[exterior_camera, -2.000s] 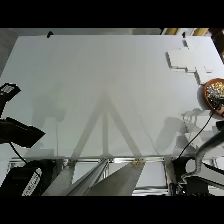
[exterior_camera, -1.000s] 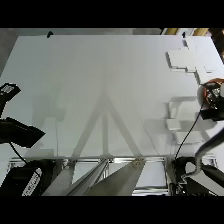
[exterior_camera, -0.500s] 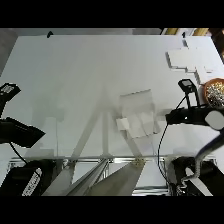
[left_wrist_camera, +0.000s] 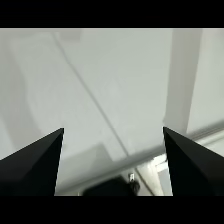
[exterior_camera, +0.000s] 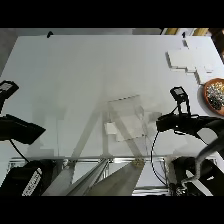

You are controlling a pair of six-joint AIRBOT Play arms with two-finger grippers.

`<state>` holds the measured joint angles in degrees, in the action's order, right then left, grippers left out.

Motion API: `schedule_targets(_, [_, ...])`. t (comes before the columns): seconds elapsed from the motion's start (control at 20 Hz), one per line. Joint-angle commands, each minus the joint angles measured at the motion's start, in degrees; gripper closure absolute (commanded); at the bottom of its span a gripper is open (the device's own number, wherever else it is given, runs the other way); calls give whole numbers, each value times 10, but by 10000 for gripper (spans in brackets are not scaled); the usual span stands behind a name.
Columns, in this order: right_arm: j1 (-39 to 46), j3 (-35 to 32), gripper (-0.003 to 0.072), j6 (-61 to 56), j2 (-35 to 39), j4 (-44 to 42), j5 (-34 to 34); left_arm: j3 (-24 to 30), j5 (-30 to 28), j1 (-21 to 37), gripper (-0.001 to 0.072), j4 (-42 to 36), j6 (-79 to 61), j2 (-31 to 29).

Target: Fold the box and place the chain.

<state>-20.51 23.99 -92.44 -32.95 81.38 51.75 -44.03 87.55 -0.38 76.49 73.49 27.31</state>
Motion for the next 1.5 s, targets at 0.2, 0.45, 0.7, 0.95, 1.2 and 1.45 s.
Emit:
schedule_targets(0.2, [-4,-2,675,-3,2,-2,-6,0,-216,-1,13,-95,0,24])
schedule_targets(0.45, [-4,-2,675,-3,2,-2,-6,0,-207,-1,120,-236,0,158])
schedule_targets(0.7, [-4,-2,675,-3,2,-3,-6,0,-203,-77,157,-505,-222,373])
schedule_targets(0.95, [-4,-2,674,-3,2,-5,-3,-1,-335,-228,158,-545,-327,535])
schedule_targets(1.2, [-4,-2,674,-3,2,-5,-2,-24,-307,-257,156,-599,-422,590])
schedule_targets(1.45, [-4,-2,674,-3,2,-5,-2,-87,-250,-257,155,-577,-429,645])
